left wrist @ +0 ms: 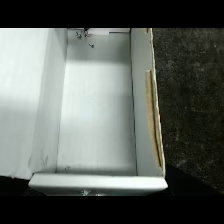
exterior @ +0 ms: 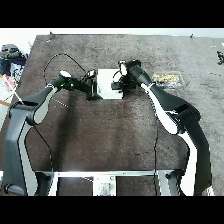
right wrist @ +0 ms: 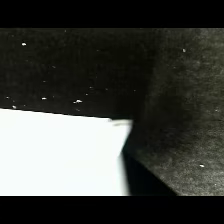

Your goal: Fold the box and place the chain.

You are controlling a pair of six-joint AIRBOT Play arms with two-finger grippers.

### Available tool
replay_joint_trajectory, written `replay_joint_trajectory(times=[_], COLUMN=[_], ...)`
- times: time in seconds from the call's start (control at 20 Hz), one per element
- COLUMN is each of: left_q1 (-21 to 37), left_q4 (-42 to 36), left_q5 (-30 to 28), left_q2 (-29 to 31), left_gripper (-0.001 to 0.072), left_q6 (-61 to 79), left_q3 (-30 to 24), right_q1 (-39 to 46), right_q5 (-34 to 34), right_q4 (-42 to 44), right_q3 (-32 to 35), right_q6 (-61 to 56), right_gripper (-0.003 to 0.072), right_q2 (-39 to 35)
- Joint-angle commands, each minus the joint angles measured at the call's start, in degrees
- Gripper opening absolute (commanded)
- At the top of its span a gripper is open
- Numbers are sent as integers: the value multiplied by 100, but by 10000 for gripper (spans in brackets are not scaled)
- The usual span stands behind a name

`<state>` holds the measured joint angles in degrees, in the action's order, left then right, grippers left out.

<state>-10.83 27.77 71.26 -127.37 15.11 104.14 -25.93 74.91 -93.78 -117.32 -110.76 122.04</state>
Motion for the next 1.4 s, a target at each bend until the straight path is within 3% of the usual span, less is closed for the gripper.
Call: replay_joint_trajectory(times=[0.0, 0.05, 0.35, 0.45, 0.55, 1.3, 1.35], left_q1=[7, 4, 4, 7, 4, 7, 4], left_q4=[9, 7, 7, 7, 7, 7, 7], left_q5=[7, 9, 7, 9, 7, 7, 7], left_q2=[-2, -2, -2, -2, -2, -2, -2], left_gripper=[447, 447, 447, 447, 447, 447, 447], left_q6=[20, 17, 17, 17, 20, 20, 20], left_q3=[2, 2, 0, 0, 2, 2, 2], right_q1=[-15, -24, -92, -94, -92, -94, -94], right_q5=[-11, -11, -33, -28, -7, -11, 20], right_q4=[-162, -173, -337, -306, -216, -26, -20], right_q3=[-4, -4, -4, -4, -4, -4, -4], right_q6=[-33, -39, -160, -160, -157, -151, -149], right_gripper=[66, 25, 25, 30, 120, 123, 268], right_q2=[13, 13, 20, 24, 22, -94, -94])
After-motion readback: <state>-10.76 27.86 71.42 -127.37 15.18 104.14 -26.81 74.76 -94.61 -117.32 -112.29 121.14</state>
